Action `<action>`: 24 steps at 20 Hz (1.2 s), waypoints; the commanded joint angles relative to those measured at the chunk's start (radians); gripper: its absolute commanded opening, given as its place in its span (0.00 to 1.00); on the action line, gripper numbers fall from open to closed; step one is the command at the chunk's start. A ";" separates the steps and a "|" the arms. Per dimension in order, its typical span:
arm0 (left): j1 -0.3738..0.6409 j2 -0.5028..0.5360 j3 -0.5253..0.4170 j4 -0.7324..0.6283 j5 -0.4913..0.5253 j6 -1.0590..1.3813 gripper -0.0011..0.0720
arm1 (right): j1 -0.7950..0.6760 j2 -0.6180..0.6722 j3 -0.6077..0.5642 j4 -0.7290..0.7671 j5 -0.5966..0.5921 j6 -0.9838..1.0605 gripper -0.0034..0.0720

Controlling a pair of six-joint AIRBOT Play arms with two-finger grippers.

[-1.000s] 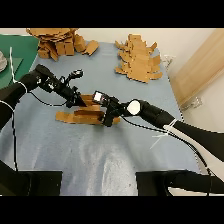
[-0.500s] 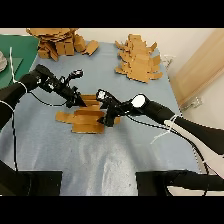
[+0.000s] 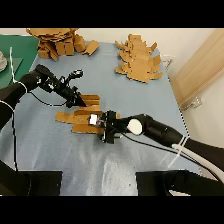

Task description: Fold the box.

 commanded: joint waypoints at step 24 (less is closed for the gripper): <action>0.000 0.000 0.000 0.000 0.000 0.000 0.03 | 0.042 -0.123 -0.056 -0.220 -0.310 0.158 0.96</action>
